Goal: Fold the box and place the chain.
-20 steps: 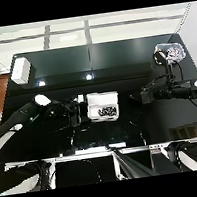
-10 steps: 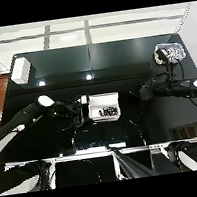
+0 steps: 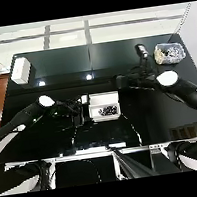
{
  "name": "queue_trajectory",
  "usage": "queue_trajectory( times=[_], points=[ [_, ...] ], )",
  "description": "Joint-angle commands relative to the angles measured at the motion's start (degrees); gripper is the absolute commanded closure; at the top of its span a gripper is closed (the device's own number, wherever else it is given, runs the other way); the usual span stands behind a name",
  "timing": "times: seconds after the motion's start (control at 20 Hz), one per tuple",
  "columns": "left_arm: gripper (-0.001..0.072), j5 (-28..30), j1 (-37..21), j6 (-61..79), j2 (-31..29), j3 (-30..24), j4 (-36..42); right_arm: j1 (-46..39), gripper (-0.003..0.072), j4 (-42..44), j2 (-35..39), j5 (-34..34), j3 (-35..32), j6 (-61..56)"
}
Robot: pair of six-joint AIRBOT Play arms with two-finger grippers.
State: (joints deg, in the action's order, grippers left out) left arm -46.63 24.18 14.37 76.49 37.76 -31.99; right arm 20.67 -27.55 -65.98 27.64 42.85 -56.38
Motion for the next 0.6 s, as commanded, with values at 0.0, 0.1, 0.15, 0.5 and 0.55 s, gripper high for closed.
queue_trajectory(
  times=[0.0,0.1,0.15,0.5,0.55],
  points=[
    [0.0307,0.09,0.04,-0.02,0.04,0.04,-0.11,0.94,-0.0023,-1.29,-5.57,7.41,3.67,6.49],
    [0.0307,0.09,0.04,-0.02,0.04,0.04,-0.11,0.04,-0.0022,-4.57,-5.53,18.53,6.34,18.05],
    [0.0307,0.09,0.04,-0.02,0.04,0.04,-0.11,-0.31,-0.0022,-7.08,-5.53,23.71,7.89,24.87],
    [0.0307,0.09,0.04,-0.02,0.04,0.04,-0.09,1.66,-0.0022,-12.44,-5.53,36.2,11.72,37.66],
    [0.0307,0.09,0.04,-0.02,0.04,0.04,-0.09,2.43,-0.0022,-12.92,-5.55,35.63,11.41,38.23]
  ],
)
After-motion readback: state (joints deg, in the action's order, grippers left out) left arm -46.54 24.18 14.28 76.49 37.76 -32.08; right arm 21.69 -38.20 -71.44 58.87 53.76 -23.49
